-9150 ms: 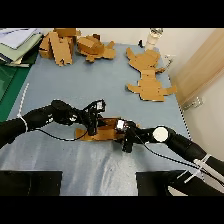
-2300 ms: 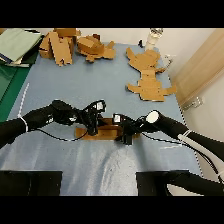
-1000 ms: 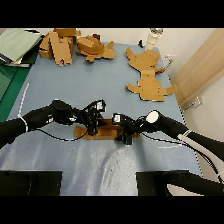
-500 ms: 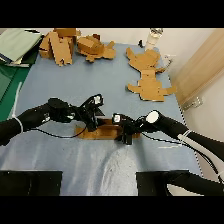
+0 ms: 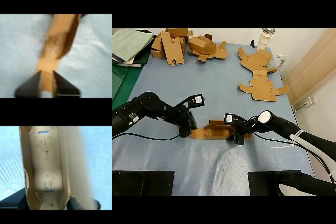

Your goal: Fold the box.

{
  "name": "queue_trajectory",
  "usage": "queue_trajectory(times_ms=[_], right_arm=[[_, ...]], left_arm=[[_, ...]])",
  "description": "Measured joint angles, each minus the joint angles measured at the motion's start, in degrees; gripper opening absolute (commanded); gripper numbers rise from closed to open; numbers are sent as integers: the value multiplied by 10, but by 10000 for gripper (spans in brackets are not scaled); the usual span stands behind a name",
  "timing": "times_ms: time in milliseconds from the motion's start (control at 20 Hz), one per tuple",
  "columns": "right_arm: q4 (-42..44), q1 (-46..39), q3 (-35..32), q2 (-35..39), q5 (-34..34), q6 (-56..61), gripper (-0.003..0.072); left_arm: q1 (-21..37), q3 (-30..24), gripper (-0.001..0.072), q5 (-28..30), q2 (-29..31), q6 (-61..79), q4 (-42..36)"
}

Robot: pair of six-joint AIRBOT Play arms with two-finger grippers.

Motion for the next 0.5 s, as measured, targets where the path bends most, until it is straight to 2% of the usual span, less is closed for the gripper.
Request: queue_trajectory(times_ms=[100, 200, 350, 500], right_arm=[[0, 0, 0, 0, 0, 0, 543], [0, 0, 0, 0, 0, 0, 543], [0, 0, 0, 0, 0, 0, 543], [0, 0, 0, 0, 0, 0, 543]], left_arm=[[-12, 0, 10, -74, 5, -99, 22], [-42, 0, 10, -101, 5, -176, 9], [-89, 6, 10, -65, -11, -235, -59], [-97, 30, 10, -8, -58, -262, -127]])
